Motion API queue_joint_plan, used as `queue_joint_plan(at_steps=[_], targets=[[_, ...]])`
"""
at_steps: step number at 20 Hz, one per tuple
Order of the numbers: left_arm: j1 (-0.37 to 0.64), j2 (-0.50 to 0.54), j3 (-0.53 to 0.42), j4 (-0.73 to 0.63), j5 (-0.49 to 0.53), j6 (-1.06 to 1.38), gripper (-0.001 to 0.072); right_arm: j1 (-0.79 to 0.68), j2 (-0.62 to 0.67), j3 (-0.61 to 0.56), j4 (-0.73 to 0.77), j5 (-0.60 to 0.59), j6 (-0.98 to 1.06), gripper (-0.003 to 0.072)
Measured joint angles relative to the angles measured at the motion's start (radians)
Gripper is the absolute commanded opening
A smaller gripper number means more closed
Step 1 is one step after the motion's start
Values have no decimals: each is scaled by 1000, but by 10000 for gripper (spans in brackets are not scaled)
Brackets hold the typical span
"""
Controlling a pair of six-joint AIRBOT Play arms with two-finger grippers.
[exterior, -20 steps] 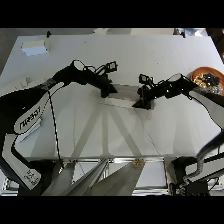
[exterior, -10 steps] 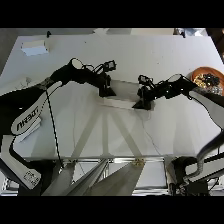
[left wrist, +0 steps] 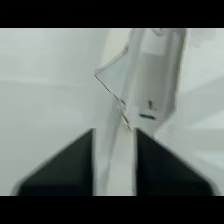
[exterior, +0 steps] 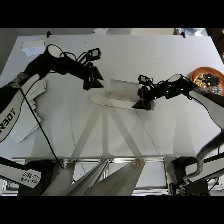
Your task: Fold the box and place the chain.
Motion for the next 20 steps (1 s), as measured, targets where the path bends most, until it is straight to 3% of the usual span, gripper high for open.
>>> queue_joint_plan(at_steps=[4,8,11,17,20], targets=[[21,20,0,6,-208,1,12,0,0,0,0,0,0,292],[-69,25,0,6,-215,4,13,0,0,0,0,0,0,292],[-158,26,0,6,-64,5,13,0,0,0,0,0,0,292],[-282,-18,0,-11,433,-52,16,0,0,0,0,0,0,292],[-301,-60,-1,-7,564,-135,15,0,0,0,0,0,0,292]])
